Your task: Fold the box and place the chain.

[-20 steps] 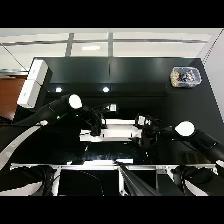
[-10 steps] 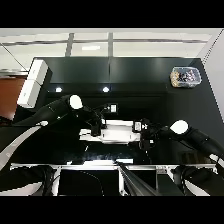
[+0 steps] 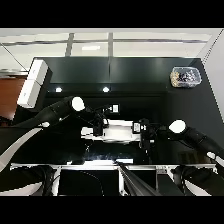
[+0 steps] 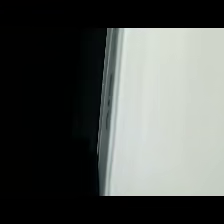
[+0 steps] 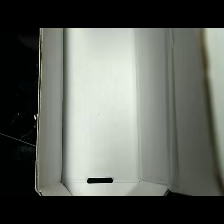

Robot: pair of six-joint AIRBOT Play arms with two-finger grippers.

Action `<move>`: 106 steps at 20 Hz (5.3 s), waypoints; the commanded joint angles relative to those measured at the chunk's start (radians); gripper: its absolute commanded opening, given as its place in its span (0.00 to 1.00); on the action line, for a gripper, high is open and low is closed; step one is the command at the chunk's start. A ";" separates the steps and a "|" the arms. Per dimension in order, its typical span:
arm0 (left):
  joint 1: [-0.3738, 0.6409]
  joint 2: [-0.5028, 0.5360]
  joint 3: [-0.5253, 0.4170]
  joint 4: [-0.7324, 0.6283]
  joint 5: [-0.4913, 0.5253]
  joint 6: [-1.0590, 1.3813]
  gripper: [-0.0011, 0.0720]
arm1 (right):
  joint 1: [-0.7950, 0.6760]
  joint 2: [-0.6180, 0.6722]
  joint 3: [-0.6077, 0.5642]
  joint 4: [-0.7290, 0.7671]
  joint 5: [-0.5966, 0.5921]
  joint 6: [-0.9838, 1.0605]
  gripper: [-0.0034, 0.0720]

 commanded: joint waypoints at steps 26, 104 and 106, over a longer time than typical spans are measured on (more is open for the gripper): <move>0.002 0.030 0.003 0.178 -0.028 -0.085 0.66 | 0.035 -0.047 0.000 -0.003 -0.093 0.046 0.76; -0.025 0.298 -0.394 -0.257 0.244 0.075 0.39 | 0.036 -0.047 0.000 -0.023 -0.044 0.013 0.58; -0.045 0.272 -0.394 -0.312 0.251 0.122 0.39 | 0.036 -0.047 0.000 -0.023 -0.044 0.013 0.58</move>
